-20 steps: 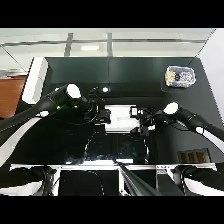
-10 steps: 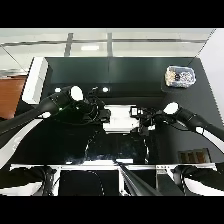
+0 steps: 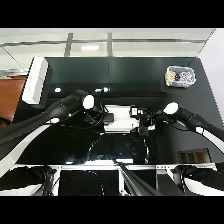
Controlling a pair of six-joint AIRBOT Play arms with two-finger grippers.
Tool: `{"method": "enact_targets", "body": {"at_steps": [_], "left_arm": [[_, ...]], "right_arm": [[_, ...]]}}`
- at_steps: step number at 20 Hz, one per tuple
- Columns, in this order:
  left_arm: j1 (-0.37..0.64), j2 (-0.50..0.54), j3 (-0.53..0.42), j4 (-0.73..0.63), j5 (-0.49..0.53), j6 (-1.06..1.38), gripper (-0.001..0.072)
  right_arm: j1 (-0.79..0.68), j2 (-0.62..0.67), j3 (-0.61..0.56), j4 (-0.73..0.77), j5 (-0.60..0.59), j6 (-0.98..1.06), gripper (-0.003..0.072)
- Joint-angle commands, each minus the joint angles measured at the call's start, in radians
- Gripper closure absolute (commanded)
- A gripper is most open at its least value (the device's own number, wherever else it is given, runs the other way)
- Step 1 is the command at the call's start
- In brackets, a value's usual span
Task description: Fold the box and place the chain.
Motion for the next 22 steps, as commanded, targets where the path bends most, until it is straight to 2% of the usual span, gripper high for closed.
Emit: {"method": "enact_targets", "body": {"at_steps": [1, 5, 12, 13, 14, 16, 17, 20, 21, 22], "left_arm": [[-0.076, -0.022, 0.066, 0.186, -0.064, -0.186, 0.0310], [-0.121, -0.079, 0.128, 0.258, -0.184, -0.306, 0.0310], [-0.127, -0.097, 0.162, 0.258, -0.181, -0.366, 0.0310], [-0.127, -0.097, 0.162, 0.257, -0.174, -0.366, 0.0365], [-0.127, -0.097, 0.162, 0.249, -0.163, -0.365, 0.0471], [-0.127, -0.097, 0.162, 0.226, -0.141, -0.366, 0.0569], [-0.127, -0.097, 0.162, 0.217, -0.136, -0.365, 0.0686], [-0.127, -0.097, 0.162, 0.215, -0.127, -0.365, 0.0679], [-0.127, -0.097, 0.162, 0.212, -0.124, -0.365, 0.0584], [-0.127, -0.097, 0.163, 0.209, -0.124, -0.365, 0.0370]], "right_arm": [[0.001, 0.000, 0.000, 0.000, 0.000, 0.000, 0.0551], [0.001, 0.000, 0.000, 0.000, 0.000, 0.000, 0.0550], [0.001, 0.000, 0.000, 0.000, 0.000, 0.000, 0.0551], [0.001, 0.000, 0.000, 0.000, 0.000, 0.000, 0.0550], [0.001, 0.000, 0.000, 0.000, 0.000, 0.000, 0.0550], [0.001, 0.000, 0.000, 0.000, 0.000, 0.000, 0.0550], [0.001, 0.000, 0.000, 0.000, 0.000, 0.000, 0.0550], [0.001, 0.000, 0.000, 0.000, 0.000, 0.000, 0.0550], [0.001, 0.000, 0.000, 0.000, 0.000, 0.000, 0.0550], [0.001, 0.000, 0.000, 0.000, 0.000, 0.000, 0.0550]]}}
